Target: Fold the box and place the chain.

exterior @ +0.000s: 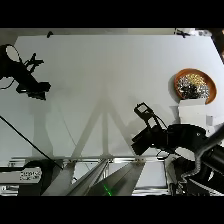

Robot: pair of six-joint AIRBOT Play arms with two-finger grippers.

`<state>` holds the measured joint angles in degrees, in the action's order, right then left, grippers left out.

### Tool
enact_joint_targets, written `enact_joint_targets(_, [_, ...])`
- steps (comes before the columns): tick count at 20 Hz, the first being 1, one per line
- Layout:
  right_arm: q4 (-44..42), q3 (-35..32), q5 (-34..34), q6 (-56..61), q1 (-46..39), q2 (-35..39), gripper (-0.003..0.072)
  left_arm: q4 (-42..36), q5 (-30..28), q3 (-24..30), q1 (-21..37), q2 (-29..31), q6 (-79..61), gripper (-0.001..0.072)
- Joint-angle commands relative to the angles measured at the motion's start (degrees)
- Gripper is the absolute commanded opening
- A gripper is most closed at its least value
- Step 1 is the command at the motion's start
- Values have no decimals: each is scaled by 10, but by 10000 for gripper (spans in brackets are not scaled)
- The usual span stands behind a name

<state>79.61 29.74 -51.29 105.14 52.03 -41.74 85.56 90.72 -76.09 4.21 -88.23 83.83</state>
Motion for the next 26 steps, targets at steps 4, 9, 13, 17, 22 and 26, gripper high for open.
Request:
enact_joint_targets(4, [-28,3,5,7,-2,0,270,0,0,0,0,0,0,12])
enact_joint_targets(9, [87,86,-225,18,-196,0,409,0,0,0,0,0,0,12])
enact_joint_targets(13, [218,161,-318,-156,-488,0,412,0,0,0,0,0,0,12])
enact_joint_targets(17, [261,175,-248,-260,-754,-5,412,0,0,0,0,0,0,12])
enact_joint_targets(22, [252,175,-171,-307,-875,-74,439,0,0,0,0,0,0,12])
enact_joint_targets(26, [293,175,-176,-337,-893,-153,479,0,0,0,0,0,0,12])
